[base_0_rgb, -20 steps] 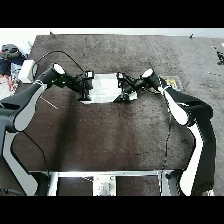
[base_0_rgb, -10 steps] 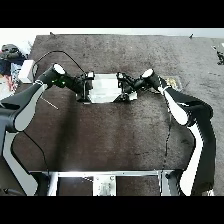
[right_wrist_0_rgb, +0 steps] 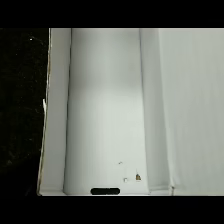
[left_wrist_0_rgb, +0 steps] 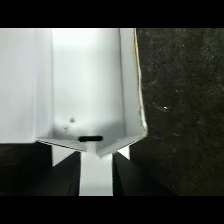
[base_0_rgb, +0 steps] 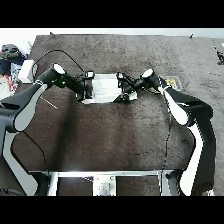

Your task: Fold the box and place the chain.

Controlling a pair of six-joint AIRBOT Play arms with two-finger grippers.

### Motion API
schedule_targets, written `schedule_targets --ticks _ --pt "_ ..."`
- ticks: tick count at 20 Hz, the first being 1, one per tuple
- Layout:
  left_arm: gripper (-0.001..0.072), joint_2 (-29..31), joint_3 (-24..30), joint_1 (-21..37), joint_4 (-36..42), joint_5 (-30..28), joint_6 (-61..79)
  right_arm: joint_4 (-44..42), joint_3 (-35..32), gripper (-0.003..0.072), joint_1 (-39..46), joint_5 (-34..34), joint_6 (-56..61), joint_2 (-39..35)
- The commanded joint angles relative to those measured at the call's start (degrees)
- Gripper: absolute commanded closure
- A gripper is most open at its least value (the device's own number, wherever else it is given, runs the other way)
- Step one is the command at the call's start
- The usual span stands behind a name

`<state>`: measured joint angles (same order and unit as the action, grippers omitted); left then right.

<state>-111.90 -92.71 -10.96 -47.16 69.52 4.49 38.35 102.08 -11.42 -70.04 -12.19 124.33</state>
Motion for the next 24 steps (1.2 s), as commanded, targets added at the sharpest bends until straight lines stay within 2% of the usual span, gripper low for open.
schedule_targets --ticks 1,15,16,17,18,24 --pt "0.0505 0.02 0.00 -0.07 0.46 -0.22 0.07 0.00 -0.02 0.0238 0.04 -0.02 0.00 -0.04" --pt "0.0504 -1.31 -0.02 -2.99 5.62 -2.03 0.52 0.00 -0.02 0.0238 0.04 -0.02 -0.02 -0.04" --pt "0.0473 -1.31 -0.02 -2.99 5.62 -1.99 0.52 0.00 -0.02 0.0238 0.04 -0.02 -0.02 -0.04" --pt "0.0285 -1.31 -0.02 -2.99 5.62 -2.03 0.48 0.00 -0.02 0.0238 0.04 -0.02 0.00 -0.04" --pt "0.0161 -1.31 -0.02 -2.97 5.62 -2.16 0.09 0.00 -0.02 0.0238 0.04 -0.02 -0.02 -0.04" --pt "0.0153 -1.27 -0.04 -1.46 5.60 -2.54 -1.57 0.00 -0.02 0.0239 0.04 -0.02 0.00 -0.04"
